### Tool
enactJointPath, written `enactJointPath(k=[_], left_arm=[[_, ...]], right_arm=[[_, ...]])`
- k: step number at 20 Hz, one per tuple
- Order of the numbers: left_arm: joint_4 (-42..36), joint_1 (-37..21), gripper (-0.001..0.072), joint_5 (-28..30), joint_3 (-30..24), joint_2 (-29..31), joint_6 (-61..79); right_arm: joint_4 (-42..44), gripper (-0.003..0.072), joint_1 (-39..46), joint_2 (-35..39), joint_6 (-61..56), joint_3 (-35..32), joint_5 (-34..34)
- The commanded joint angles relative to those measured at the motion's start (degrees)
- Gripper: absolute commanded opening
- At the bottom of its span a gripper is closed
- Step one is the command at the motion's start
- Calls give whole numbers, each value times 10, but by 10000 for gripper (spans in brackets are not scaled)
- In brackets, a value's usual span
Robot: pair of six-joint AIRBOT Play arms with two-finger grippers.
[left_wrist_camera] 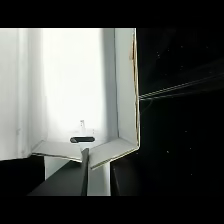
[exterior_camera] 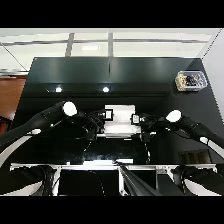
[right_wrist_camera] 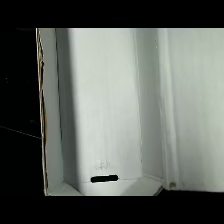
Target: Fold the box and place the chain.
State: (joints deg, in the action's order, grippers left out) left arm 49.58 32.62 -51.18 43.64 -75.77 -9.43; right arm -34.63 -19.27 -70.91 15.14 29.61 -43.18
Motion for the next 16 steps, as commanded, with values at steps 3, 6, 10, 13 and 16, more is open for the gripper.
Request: enactJointPath(k=[3, 6, 10, 13, 16], left_arm=[[-11, 1, 166, 19, 0, -1, -2], [-9, 1, 167, 19, 0, -1, -2], [4, 2, 274, 19, 0, -1, 1], [28, 1, 426, 21, 1, -1, 1], [13, 2, 392, 21, 1, -1, 1]], right_arm=[[1, 228, 0, 0, 0, 0, -1], [1, 228, 0, 0, 0, 0, -1], [1, 227, 0, 0, 0, 0, -1], [1, 227, 0, 0, 0, 0, -1], [1, 228, 0, 0, 0, 0, -1]])
